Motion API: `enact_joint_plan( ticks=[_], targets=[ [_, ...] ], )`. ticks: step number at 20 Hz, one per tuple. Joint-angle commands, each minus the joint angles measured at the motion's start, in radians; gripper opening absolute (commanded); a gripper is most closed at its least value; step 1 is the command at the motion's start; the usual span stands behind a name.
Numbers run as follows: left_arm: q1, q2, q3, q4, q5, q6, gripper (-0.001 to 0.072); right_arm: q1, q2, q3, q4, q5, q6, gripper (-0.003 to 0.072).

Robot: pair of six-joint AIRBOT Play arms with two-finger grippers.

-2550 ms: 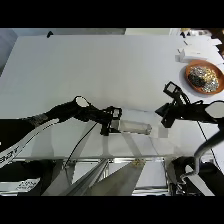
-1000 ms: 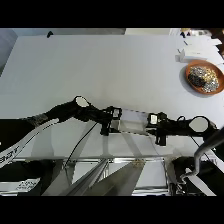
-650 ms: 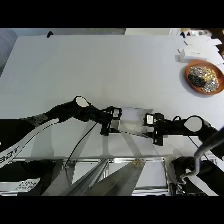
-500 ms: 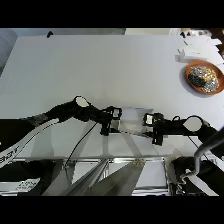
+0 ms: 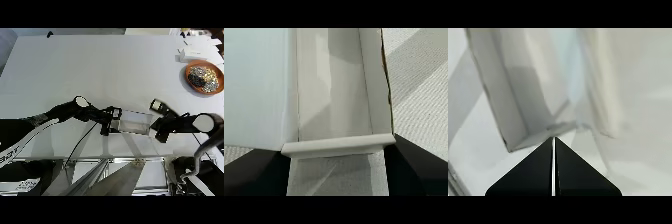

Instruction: Fold the box and place the chain.

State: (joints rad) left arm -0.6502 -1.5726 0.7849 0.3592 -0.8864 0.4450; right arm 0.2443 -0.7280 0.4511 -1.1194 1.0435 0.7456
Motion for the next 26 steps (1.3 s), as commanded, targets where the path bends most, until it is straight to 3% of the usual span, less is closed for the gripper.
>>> enact_joint_plan(
  ticks=[1,4,12,19,26],
  targets=[
    [0.001,0.001,0.000,0.000,0.000,0.000,0.0208,-0.079,0.015,0.128,-0.164,0.151,0.493,0.0023],
    [0.000,0.001,0.000,0.000,0.000,0.000,0.0208,-0.210,0.013,0.148,-0.224,0.179,0.704,0.0022],
    [0.000,0.001,0.000,0.000,0.000,0.000,0.0208,-0.240,-0.071,0.073,-0.293,0.192,0.794,0.0022],
    [0.000,0.001,0.000,0.000,0.000,0.000,0.0208,-0.240,-0.187,-0.035,-0.028,0.076,0.733,0.0022],
    [0.000,0.001,0.000,0.000,0.000,0.000,0.0208,-0.240,-0.227,-0.063,0.028,0.021,0.684,0.0021]
  ],
)
